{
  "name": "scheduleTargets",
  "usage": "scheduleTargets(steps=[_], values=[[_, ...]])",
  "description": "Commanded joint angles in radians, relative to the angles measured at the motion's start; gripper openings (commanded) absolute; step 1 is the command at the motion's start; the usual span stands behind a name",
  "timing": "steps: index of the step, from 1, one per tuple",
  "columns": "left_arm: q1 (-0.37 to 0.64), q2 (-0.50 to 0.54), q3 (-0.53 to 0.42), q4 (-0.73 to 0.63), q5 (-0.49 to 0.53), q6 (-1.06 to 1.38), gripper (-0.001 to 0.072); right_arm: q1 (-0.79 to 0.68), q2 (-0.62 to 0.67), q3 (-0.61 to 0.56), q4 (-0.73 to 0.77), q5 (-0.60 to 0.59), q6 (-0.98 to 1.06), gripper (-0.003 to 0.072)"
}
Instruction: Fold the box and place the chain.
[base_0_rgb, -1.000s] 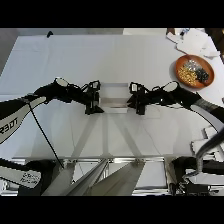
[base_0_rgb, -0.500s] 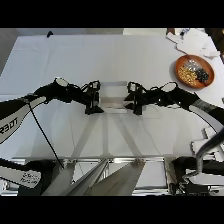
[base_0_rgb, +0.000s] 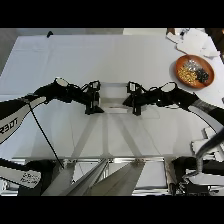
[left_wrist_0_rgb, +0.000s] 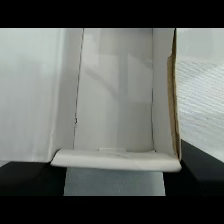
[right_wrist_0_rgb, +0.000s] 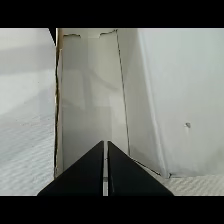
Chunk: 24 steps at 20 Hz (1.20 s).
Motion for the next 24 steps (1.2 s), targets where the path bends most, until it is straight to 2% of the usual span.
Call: scheduleTargets(steps=[1,4,8,11,14,17,20,22,24], values=[[0.000,0.000,0.000,0.000,0.000,0.000,0.0392,0.000,0.005,0.000,-0.003,0.021,0.001,0.0012],[0.000,0.000,0.000,0.000,0.000,0.000,0.0392,0.000,0.048,0.000,-0.002,0.034,0.001,0.0011],[0.000,0.000,0.000,0.000,0.000,0.000,0.0392,0.000,0.160,0.000,0.003,0.106,0.017,0.0011],[0.000,0.000,0.000,0.000,0.000,0.000,0.0392,-0.003,0.260,0.000,-0.008,0.100,0.157,0.0011],[0.000,0.000,0.000,0.000,0.000,0.000,0.0392,-0.038,0.371,0.000,-0.103,0.040,0.407,0.0010],[0.000,0.000,0.000,0.000,0.000,0.000,0.0392,-0.109,0.455,0.000,-0.398,-0.060,0.791,0.0009],[0.000,0.000,0.000,0.000,0.000,0.000,0.0392,-0.190,0.444,0.000,-0.714,0.003,1.287,0.0009],[0.000,0.000,0.000,0.000,0.000,0.000,0.0392,-0.231,0.396,-0.001,-0.755,0.089,1.419,0.0007],[0.000,0.000,0.000,0.000,0.000,0.000,0.0392,-0.238,0.324,-0.002,-0.734,0.133,1.429,0.0006]])
